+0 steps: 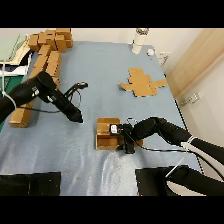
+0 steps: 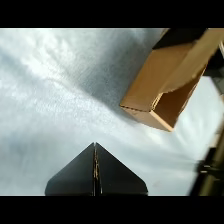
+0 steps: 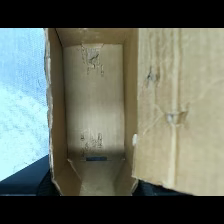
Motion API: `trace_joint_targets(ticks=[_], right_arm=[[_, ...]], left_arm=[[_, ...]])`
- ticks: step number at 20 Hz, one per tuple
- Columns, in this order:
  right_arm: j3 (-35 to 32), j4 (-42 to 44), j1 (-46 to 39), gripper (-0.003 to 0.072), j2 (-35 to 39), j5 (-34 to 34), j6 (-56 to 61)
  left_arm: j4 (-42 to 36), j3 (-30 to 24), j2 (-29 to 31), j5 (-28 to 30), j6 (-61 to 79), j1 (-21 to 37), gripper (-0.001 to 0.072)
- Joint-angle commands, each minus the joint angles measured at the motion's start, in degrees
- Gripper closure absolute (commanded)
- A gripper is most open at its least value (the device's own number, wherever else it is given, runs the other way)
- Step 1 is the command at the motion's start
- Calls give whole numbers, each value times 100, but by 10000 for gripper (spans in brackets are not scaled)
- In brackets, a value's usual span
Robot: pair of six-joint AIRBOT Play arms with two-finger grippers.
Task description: Fold the box.
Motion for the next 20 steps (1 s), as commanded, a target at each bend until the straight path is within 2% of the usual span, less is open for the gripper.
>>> trace_joint_targets(ticks=[1,4,5,6,7,11,20], right_arm=[[0,2,0,182,-2,2,0],[0,2,0,182,-2,4,0],[0,2,0,182,-2,2,0],[0,2,0,182,-2,2,0],[0,2,0,182,-2,2,0],[0,2,0,182,-2,2,0],[0,2,0,182,-2,2,0]], left_arm=[[175,-1051,673,1685,2006,-573,701],[-570,-2059,1054,2382,4378,-815,696],[-822,-2295,1051,2529,4883,-820,594],[-1093,-2479,1051,2588,5152,-826,172],[-1401,-2621,1051,2621,5366,-831,12],[-1882,-2756,1051,2647,5499,-931,11],[-2166,-2761,962,3049,5490,-1620,11]])
